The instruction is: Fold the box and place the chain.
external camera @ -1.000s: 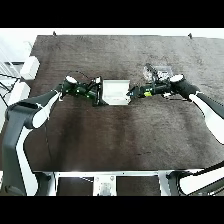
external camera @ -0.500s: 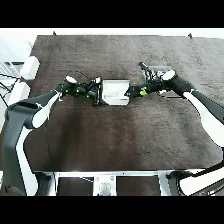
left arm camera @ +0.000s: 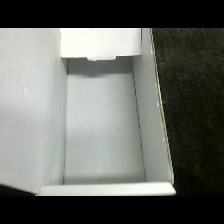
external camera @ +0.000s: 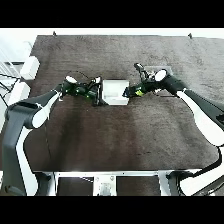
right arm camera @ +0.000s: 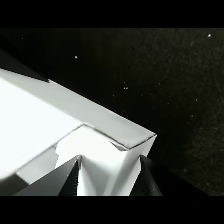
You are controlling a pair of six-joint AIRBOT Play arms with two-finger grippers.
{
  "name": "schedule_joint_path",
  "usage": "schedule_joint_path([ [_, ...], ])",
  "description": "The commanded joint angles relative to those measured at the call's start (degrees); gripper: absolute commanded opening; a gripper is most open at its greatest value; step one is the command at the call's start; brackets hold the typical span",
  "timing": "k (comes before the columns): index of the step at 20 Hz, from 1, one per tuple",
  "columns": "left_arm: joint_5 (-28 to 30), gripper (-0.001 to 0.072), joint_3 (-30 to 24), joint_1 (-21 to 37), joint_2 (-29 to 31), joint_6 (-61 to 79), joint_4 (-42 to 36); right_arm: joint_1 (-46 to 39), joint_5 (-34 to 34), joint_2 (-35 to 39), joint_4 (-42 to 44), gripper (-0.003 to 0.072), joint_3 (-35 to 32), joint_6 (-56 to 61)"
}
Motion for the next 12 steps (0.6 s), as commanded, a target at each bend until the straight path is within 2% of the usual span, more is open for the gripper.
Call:
schedule_joint_path([
  [1,0.00,0.0453,0.00,0.00,0.00,0.00,0.00,1.97,0.02,-0.85,-8.59,0.0435,1.62,7.19],
  [8,0.00,0.0453,0.00,0.02,0.00,0.00,0.00,6.67,3.72,-0.96,-27.52,0.0434,8.72,23.67],
  [12,0.00,0.0453,0.00,0.00,0.00,0.00,0.00,9.01,6.43,-1.68,-30.10,0.0433,10.12,29.18],
])
